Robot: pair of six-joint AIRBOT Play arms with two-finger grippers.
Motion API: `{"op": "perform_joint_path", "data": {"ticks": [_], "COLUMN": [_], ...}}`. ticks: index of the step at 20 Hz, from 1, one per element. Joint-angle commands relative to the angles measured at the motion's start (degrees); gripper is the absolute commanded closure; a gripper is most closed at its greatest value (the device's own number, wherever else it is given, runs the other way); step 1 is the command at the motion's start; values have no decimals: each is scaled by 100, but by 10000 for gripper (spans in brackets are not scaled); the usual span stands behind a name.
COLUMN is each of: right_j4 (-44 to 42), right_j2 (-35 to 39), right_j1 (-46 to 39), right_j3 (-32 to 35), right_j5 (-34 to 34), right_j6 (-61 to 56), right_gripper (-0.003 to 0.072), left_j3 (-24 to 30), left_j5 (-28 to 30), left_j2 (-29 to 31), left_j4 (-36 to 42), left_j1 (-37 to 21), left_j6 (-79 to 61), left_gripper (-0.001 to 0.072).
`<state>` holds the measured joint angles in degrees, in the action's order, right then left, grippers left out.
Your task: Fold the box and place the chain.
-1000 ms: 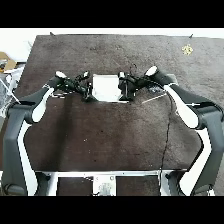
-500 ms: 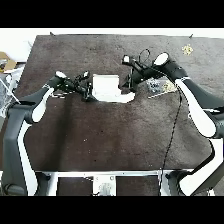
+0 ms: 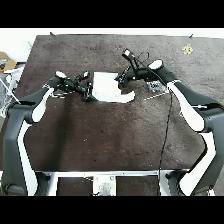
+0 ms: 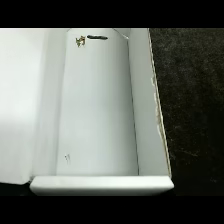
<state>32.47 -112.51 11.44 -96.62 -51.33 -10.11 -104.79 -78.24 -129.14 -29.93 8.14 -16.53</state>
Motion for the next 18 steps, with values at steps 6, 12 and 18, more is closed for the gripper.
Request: {"op": "perform_joint_path", "data": {"ticks": [6, 12, 18], "right_j4": [575, 570, 1355], "right_j2": [-448, 31, 1300], "right_j1": [2, 2, -96], "right_j3": [2, -7, 0], "right_j5": [37, 341, -463], "right_j6": [2, 2, -352], "right_gripper": [683, 683, 684], "left_j3": [-2, -2, -2], "left_j5": [26, 28, 28], "left_j2": [-2, -2, -2], "left_j4": [0, 0, 7], "left_j1": [2, 2, 2], "left_j6": [-2, -2, -2], "left_gripper": [358, 358, 358]}}
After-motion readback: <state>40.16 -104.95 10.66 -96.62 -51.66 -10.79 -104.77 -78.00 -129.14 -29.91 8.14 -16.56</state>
